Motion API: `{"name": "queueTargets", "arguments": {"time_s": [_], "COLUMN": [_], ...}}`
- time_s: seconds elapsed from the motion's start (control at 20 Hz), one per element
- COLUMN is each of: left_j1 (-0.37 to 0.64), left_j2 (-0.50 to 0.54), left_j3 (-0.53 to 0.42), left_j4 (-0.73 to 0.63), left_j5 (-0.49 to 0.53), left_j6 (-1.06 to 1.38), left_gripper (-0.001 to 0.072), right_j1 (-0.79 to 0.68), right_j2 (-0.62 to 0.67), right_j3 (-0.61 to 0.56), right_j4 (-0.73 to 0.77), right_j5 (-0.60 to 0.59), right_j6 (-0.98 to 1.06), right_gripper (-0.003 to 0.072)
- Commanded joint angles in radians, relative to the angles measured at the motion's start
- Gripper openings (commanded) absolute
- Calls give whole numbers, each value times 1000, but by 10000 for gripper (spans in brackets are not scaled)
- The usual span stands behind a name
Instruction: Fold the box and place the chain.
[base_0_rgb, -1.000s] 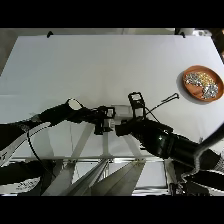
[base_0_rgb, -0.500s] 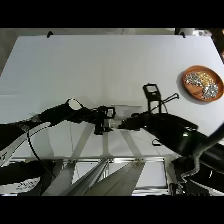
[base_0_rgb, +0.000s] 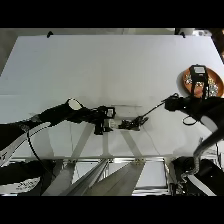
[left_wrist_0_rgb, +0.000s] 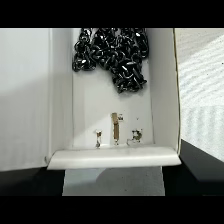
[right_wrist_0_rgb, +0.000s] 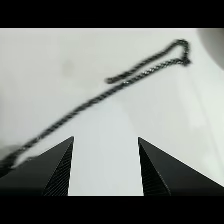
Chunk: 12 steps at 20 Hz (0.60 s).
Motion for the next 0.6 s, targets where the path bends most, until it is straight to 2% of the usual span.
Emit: {"name": "queueTargets", "arguments": {"time_s": [0.0, 0.25, 0.4, 0.55], "left_j1": [0, 0, 0, 0], "left_j2": [0, 0, 0, 0], "left_j3": [0, 0, 0, 0], "left_j4": [0, 0, 0, 0], "left_j5": [0, 0, 0, 0], "left_j6": [0, 0, 0, 0], "left_gripper": [338, 338, 338, 338], "right_j1": [-206, -218, -218, -212], "right_j2": [-182, -468, -535, -538], "right_j3": [0, 16, 45, 69], "right_j4": [93, 101, 131, 192], "right_j5": [-92, -205, -284, -346], "right_j6": [-247, -315, -327, -389], "right_gripper": [460, 490, 489, 474]}}
